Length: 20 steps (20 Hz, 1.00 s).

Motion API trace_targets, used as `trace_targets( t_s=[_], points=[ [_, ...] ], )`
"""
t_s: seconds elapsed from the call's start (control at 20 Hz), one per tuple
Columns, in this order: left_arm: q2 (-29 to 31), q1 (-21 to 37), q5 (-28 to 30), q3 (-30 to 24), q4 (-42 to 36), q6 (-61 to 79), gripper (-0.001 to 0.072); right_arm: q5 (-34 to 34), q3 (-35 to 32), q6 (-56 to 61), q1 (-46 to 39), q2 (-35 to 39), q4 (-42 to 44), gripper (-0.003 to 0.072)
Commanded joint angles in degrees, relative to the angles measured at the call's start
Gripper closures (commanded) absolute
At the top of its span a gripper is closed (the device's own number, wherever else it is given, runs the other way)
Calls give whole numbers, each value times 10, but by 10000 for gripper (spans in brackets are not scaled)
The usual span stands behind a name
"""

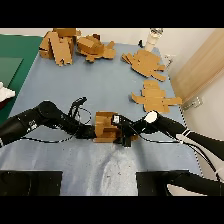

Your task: Fold the box.

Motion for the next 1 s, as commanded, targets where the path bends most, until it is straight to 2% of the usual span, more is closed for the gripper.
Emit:
trace_targets(
  t_s=[0.0, 0.05, 0.2, 0.25, 0.45, 0.5, 0.7, 0.8, 0.95],
  points=[
    [0, -3, 2, 1, -9, 50, 471, 0, 0, 0, 0, 0, 0, 219],
    [0, -3, 3, 1, -7, 45, 447, 0, 0, 0, 0, 0, 0, 219],
    [0, -11, 4, 4, 6, 17, 439, 0, 0, 0, 0, 0, 0, 219],
    [0, -19, 3, 10, 43, -12, 438, 0, 0, 0, 0, 0, 0, 219],
    [0, -81, 15, 56, 290, -243, 439, 0, 0, 0, 0, 0, 0, 219],
    [0, -96, 25, 66, 321, -282, 438, 0, 0, 0, 0, 0, 0, 219],
    [0, -121, 71, 79, 335, -334, 439, 0, 0, 0, 0, 0, 0, 219],
    [0, -120, 52, 80, 335, -334, 438, 0, 0, 0, 0, 0, 0, 219],
    [0, -121, -16, 79, 335, -334, 439, 0, 0, 0, 0, 0, 0, 219]
  ],
)
